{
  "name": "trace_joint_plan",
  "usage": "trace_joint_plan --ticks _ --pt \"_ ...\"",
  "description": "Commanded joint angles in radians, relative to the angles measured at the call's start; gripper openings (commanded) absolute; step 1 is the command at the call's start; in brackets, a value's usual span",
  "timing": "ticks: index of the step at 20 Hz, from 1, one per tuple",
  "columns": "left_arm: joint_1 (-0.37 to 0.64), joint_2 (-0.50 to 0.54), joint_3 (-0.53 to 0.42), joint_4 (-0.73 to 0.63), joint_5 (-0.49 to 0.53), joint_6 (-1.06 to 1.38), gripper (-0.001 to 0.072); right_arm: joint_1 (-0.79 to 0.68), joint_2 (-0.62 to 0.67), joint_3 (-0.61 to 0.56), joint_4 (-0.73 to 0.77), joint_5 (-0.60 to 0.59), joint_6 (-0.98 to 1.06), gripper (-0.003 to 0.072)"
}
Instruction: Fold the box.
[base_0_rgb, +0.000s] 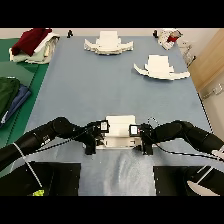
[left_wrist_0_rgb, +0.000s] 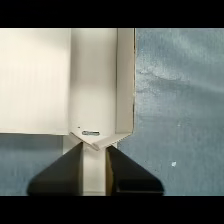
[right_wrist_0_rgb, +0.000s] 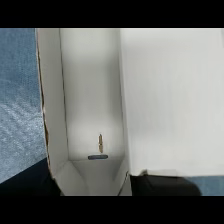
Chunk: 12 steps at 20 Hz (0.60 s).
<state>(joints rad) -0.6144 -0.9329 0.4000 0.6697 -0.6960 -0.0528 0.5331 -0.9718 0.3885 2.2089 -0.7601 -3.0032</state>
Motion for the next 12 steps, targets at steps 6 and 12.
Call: trace_joint_plan --ticks 6,12 --pt "-0.078 -0.04 0.012 -0.093 0.092 0.038 0.0016 0.001 0.0 0.0 -0.002 0.0 0.001 0.0528" --pt "-0.078 -0.04 0.012 -0.095 0.102 0.036 0.0017 0.001 0.0 0.0 -0.002 0.0 0.0 0.0528"
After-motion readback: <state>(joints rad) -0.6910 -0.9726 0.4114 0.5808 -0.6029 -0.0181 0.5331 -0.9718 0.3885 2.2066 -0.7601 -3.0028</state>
